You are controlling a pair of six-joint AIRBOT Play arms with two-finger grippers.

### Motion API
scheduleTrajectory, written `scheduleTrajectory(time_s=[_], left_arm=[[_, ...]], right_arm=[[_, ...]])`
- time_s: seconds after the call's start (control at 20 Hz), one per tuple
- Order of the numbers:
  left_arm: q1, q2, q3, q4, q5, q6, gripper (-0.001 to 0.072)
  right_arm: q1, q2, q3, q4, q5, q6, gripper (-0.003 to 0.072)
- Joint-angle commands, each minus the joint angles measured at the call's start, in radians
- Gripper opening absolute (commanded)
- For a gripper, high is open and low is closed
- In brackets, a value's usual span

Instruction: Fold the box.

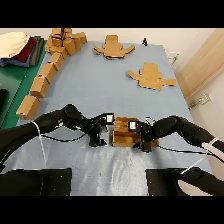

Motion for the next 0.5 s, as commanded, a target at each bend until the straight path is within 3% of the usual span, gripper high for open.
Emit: scheduleTrajectory(time_s=[0.0, 0.45], left_arm=[[-0.027, -0.029, -0.001, -0.059, 0.053, 0.072, 0.0702], [-0.083, -0.044, -0.001, -0.105, 0.132, 0.103, 0.0701]], right_arm=[[0.001, 0.0, 0.0, 0.0, 0.0, 0.0, 0.0513], [0.001, 0.0, 0.0, 0.0, 0.0, 0.0, 0.0513]])
